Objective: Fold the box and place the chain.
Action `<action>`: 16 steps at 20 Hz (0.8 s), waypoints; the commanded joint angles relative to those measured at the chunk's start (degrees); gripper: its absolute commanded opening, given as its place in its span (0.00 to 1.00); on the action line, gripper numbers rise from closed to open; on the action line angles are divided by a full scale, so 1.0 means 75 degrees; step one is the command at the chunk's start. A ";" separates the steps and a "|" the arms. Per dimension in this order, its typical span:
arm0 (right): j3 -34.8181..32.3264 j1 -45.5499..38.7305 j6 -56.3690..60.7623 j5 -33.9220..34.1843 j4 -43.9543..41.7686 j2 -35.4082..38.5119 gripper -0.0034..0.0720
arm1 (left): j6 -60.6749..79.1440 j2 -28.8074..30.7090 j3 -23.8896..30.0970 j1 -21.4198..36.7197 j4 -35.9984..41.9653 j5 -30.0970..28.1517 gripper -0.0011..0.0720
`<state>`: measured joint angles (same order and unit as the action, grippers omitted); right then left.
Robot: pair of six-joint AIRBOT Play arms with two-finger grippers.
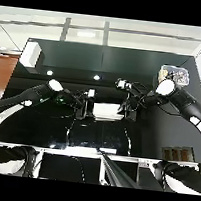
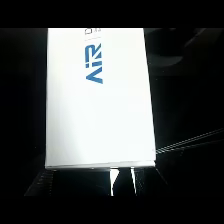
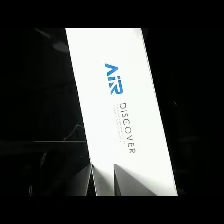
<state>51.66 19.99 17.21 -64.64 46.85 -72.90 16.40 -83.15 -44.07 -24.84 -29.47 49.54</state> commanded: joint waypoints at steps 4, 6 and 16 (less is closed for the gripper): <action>-0.0143 0.0000 0.0050 0.0026 -0.0096 0.0006 0.24 | 0.0003 -0.0003 -0.0003 -0.0006 0.0000 0.0000 0.51; -0.0102 -0.0003 0.0090 0.0015 -0.0297 0.0087 0.24 | 0.0003 -0.0003 -0.0003 -0.0006 -0.0003 0.0000 0.51; -0.0871 -0.0933 0.4223 -0.0761 -0.2358 0.0428 0.07 | 0.0003 -0.0003 -0.0003 -0.0006 -0.0003 0.0000 0.51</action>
